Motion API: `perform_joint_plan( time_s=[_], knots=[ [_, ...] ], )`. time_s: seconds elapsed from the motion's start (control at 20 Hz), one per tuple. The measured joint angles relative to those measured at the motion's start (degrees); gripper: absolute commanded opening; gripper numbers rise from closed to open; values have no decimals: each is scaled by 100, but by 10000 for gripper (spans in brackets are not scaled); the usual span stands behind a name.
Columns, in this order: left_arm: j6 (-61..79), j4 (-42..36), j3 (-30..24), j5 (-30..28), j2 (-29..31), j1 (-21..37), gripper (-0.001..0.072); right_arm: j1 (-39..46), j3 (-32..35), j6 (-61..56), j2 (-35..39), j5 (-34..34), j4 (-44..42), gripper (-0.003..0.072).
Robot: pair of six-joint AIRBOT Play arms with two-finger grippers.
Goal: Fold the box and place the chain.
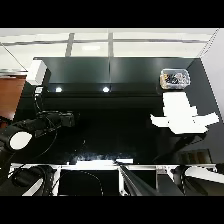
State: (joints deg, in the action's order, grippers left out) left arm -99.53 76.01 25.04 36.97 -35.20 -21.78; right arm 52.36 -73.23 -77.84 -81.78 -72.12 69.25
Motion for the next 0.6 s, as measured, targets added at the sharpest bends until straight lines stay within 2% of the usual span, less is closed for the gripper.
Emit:
perform_joint_plan(
  time_s=[0.25,0.3,0.35,0.4,0.55,0.6],
  knots=[
    [13,0,0,101,-2,2,707,461,-76,1067,-1047,-977,-1427,660],
    [15,-2,0,107,-2,2,707,457,-85,1209,-1217,-1113,-1572,451],
    [15,-2,0,111,-2,0,707,431,-94,1335,-1344,-1237,-1703,333],
    [17,-4,0,114,-2,2,707,396,-98,1416,-1434,-1290,-1751,303],
    [20,-20,0,118,-2,2,707,291,-127,1589,-1582,-1425,-1609,302],
    [22,-22,0,118,-2,0,707,267,-136,1617,-1602,-1480,-1556,279]
  ],
)
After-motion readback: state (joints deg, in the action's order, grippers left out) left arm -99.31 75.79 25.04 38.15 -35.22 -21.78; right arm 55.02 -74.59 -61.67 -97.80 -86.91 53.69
